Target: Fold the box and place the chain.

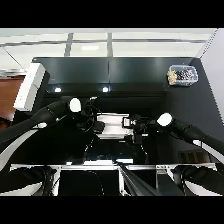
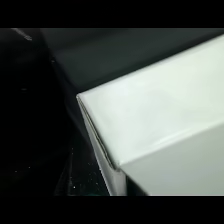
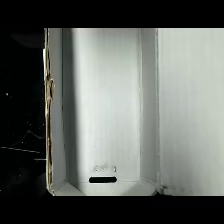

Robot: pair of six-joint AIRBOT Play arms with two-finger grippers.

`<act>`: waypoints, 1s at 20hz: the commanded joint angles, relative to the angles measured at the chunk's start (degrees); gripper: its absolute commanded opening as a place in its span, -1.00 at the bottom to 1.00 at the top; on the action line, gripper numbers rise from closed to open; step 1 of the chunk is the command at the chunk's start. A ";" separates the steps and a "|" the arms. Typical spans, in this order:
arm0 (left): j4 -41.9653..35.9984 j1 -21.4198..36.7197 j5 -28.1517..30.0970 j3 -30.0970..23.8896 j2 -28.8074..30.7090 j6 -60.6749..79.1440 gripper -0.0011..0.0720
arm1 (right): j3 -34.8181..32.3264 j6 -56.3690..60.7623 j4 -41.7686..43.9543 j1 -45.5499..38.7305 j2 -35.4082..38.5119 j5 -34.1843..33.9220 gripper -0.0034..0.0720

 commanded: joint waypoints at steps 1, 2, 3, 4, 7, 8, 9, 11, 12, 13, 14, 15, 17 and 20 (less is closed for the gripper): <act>8.70 -3.52 0.50 1.92 -0.07 -13.27 0.03 | 0.04 0.00 0.00 0.00 0.00 0.02 -0.89; 11.23 -4.57 0.22 2.89 -0.07 -16.65 -0.02 | 0.04 0.00 0.00 0.00 0.00 0.02 -0.89; 13.40 -5.86 -0.39 3.93 -0.07 -19.67 -0.02 | 0.04 0.00 0.00 0.00 0.00 0.02 -0.89; 14.43 -7.02 -0.74 4.98 -0.09 -21.16 -0.02 | 0.04 0.00 0.00 0.00 0.00 0.02 -0.89; 14.47 -9.29 -0.07 6.23 -0.13 -24.98 -0.17 | 0.04 0.00 0.00 0.00 0.00 0.02 -0.89; 14.45 -9.44 -0.26 6.23 -0.22 -24.98 -0.34 | 0.04 0.00 0.00 0.00 0.00 0.02 -0.89; 13.86 -9.64 -0.42 6.23 -0.39 -25.00 -0.35 | 0.04 0.00 0.00 0.00 0.00 0.02 -0.89; 11.93 -9.88 -0.66 6.23 -1.27 -26.16 -0.35 | 0.04 0.00 0.00 0.00 0.00 0.02 -0.89; 12.22 -10.36 -0.66 6.25 -1.77 -26.47 -0.35 | 0.04 0.00 0.00 0.00 0.00 0.02 -0.89; 13.09 -10.99 -0.72 6.25 -2.21 -27.52 -0.35 | 0.04 0.00 0.00 0.00 0.00 0.02 -0.89; 14.21 -11.67 -0.81 6.25 -2.62 -28.50 -0.35 | 0.04 0.00 -0.02 0.00 0.00 0.02 -0.89; 15.39 -12.33 -0.85 6.25 -2.91 -29.73 -0.35 | 0.04 0.00 -0.02 0.00 0.00 0.02 -0.89; 17.16 -12.94 -0.63 6.27 -2.97 -31.82 -0.35 | 0.04 0.00 0.00 0.00 0.00 0.02 -0.89; 17.49 -12.92 -0.63 6.84 -2.97 -32.22 -0.90 | 0.04 0.00 0.00 0.00 0.00 0.02 -0.89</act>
